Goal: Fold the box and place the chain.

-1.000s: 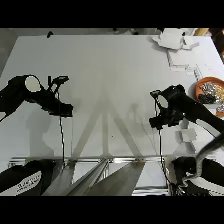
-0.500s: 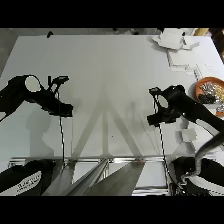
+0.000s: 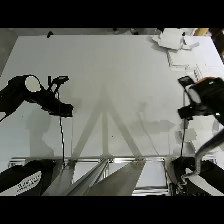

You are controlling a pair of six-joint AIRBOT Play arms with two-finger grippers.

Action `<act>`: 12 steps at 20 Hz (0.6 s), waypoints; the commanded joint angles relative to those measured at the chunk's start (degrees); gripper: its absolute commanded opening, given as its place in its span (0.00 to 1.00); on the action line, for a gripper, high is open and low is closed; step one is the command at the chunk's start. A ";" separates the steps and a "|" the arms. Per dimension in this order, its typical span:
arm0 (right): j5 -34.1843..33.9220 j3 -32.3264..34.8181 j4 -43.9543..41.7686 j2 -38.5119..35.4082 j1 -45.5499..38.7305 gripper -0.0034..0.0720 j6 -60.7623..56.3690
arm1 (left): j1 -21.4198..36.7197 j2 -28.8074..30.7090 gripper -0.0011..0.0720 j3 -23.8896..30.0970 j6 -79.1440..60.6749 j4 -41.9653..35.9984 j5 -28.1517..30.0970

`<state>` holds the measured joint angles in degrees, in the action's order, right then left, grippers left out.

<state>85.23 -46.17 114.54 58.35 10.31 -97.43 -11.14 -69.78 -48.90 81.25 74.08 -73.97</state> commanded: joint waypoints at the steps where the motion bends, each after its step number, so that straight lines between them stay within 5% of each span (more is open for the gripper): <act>1: -2.43 -0.02 2.78 -4.85 -14.93 0.65 9.01 | -0.02 0.02 0.49 0.02 -0.02 0.04 0.02; 6: -11.82 0.00 2.16 -4.85 -37.92 0.65 15.89 | -0.02 0.02 0.49 0.02 -0.02 0.04 0.02; 12: -17.88 0.00 -1.92 0.26 -50.86 0.75 27.58 | -0.02 0.02 0.49 0.02 -0.02 0.04 0.02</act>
<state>70.30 -46.17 115.04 55.88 -34.87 -74.89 -11.14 -69.78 -48.90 81.23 74.11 -73.95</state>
